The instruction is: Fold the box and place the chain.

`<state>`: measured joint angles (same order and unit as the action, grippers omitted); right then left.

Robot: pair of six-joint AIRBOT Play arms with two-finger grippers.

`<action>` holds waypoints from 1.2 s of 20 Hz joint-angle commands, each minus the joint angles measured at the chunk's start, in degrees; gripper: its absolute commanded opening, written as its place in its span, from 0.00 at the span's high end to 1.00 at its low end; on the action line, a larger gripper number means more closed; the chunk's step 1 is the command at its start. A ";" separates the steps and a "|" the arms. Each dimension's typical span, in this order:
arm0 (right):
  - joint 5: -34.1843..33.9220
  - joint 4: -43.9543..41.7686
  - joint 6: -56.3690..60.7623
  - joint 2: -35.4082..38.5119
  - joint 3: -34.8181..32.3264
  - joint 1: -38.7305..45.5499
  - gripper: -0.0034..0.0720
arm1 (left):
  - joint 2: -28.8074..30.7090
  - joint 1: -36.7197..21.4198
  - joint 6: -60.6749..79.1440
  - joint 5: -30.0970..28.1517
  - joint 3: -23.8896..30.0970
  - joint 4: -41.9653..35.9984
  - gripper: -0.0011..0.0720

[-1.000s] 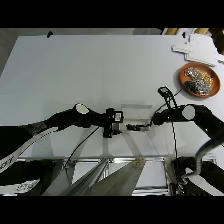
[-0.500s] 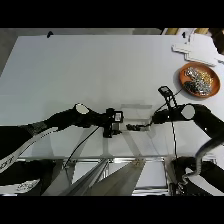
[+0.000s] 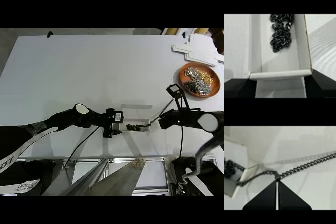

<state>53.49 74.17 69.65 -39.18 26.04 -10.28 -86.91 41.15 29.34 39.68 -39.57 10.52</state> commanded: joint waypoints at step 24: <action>-9.86 -27.63 -8.52 4.90 -3.37 -19.02 0.93 | -0.02 0.00 0.02 0.00 0.00 -0.02 0.61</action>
<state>47.33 41.23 57.14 -30.61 23.20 -24.95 -86.91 41.15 29.34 39.68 -39.57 10.50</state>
